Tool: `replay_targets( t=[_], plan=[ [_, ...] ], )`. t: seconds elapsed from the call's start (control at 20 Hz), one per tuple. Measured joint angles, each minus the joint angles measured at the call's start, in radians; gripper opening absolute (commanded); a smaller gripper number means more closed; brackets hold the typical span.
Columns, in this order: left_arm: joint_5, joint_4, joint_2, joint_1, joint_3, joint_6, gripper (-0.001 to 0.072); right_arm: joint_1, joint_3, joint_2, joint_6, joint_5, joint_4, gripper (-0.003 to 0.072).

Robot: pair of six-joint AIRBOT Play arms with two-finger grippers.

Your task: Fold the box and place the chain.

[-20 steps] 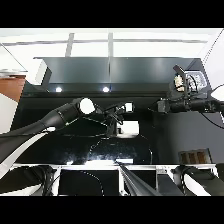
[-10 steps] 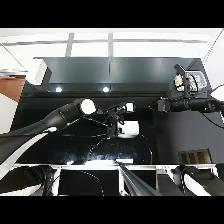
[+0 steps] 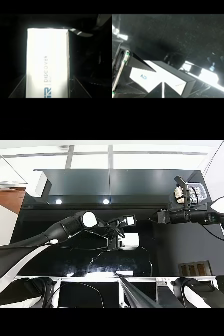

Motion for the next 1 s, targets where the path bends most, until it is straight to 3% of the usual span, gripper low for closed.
replay_targets(
  t=[0.45,0.5,0.6,0.65,0.85,1.0],
  plan=[
    [0.002,0.032,-0.044,-0.019,0.0,-0.001,0.0695,0.0,0.0,0.0,0.0,-0.006,0.0,0.0039],
    [0.002,0.039,-0.051,-0.02,0.0,-0.002,0.0654,0.0,0.0,0.0,0.0,-0.006,0.0,0.0039],
    [0.002,0.05,-0.058,-0.022,0.0,-0.004,0.0442,0.0,0.0,0.0,0.0,-0.009,0.0,0.0039],
    [0.002,0.055,-0.06,-0.022,0.0,-0.003,0.0381,0.0,0.0,0.0,0.0,-0.011,0.0,0.0039],
    [-0.013,0.116,-0.043,-0.004,0.0,-0.077,0.0366,-0.001,0.0,0.0,0.0,-0.021,0.0,0.0039],
    [-0.016,0.217,0.001,0.085,0.0,-0.214,0.0366,-0.001,0.0,0.0,0.0,-0.023,-0.001,0.004]
  ],
)
